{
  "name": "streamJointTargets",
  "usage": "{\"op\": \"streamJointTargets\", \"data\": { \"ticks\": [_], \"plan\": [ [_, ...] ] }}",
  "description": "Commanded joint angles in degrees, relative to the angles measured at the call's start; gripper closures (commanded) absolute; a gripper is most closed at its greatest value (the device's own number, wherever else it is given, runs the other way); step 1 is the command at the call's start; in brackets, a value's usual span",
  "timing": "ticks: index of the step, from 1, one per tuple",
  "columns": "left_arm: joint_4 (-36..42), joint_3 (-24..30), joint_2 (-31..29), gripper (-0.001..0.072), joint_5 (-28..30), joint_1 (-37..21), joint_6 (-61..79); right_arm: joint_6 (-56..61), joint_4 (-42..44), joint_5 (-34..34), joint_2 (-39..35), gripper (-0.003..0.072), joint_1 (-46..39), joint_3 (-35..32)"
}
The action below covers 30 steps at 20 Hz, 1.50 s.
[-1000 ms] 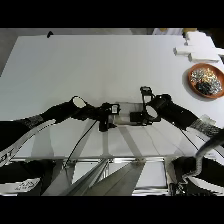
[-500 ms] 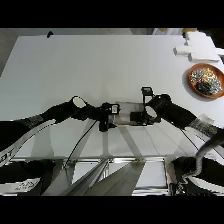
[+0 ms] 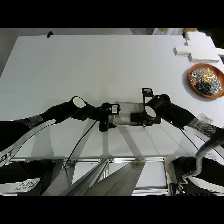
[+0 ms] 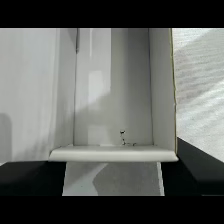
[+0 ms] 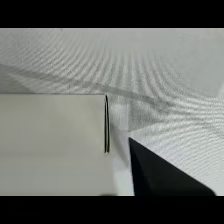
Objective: Fold the box and place the chain.
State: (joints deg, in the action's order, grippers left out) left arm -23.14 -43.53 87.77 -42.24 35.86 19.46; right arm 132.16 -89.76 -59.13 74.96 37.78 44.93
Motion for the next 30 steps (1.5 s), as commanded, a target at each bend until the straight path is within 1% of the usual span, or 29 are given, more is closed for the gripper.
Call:
{"op": "streamJointTargets", "data": {
  "ticks": [1,3,5,6,7,8,10,11,12,14,16,19,22,23,26,30],
  "plan": [
    [-0.02,-0.04,-0.04,0.0437,0.0,-0.04,0.02,-7.52,-0.07,-1.22,-2.51,0.0321,0.0,0.02],
    [-0.02,-0.04,-0.04,0.0437,0.02,-0.04,0.02,-16.72,-0.5,-4.2,-6.38,0.0319,-0.07,0.35],
    [-0.02,-0.04,-0.04,0.0437,0.02,-0.04,0.02,-24.94,-0.94,-10.29,-10.45,0.032,-0.07,2.84],
    [-0.02,-0.04,-0.04,0.0437,0.0,-0.04,0.02,-26.51,-2.4,-14.08,-12.0,0.032,-0.11,5.46],
    [0.0,-0.04,-0.04,0.0437,0.02,-0.04,0.02,-27.15,-3.96,-16.48,-13.03,0.0319,-0.92,8.52],
    [0.0,-0.04,-0.04,0.0437,0.02,-0.04,0.02,-27.76,-5.31,-17.51,-13.62,0.0321,-2.99,12.39],
    [-0.02,-0.04,-0.04,0.0437,0.0,-0.04,0.02,-32.39,-6.91,-17.73,-13.33,0.0332,-9.77,20.24],
    [0.0,-0.04,-0.04,0.0437,0.02,-0.04,0.02,-34.8,-7.13,-17.16,-12.76,0.0354,-14.38,23.76],
    [-0.02,-0.04,-0.07,0.0437,0.0,-0.04,0.02,-36.46,-7.02,-16.46,-11.82,0.0361,-19.98,27.26],
    [-0.02,-0.04,-0.04,0.0437,0.0,-0.04,0.02,-39.56,-5.7,-14.19,-9.57,0.0366,-30.8,32.94],
    [0.0,-0.04,-0.04,0.0437,0.0,-0.04,0.02,-43.08,-5.66,-11.17,-6.23,0.0399,-40.28,37.03],
    [-0.02,-0.04,-0.07,0.0437,0.0,-0.04,0.02,-45.68,-5.79,-7.37,0.5,0.0399,-51.76,38.77],
    [0.0,-0.04,-0.04,0.0437,0.02,-0.04,0.02,-45.7,-5.88,-4.92,7.76,0.0398,-58.8,38.77],
    [0.0,-0.04,-0.04,0.0437,0.0,-0.04,0.02,-45.68,-5.86,-4.26,10.03,0.0399,-60.22,38.75],
    [0.0,-0.04,-0.07,0.0437,0.0,-0.04,0.02,-45.66,-5.81,-5.55,15.89,0.0452,-62.27,38.75],
    [0.0,-0.04,-0.04,0.0437,0.02,-0.04,0.02,-45.66,-5.79,-7.45,20.81,0.0452,-62.42,38.75]
  ]
}}
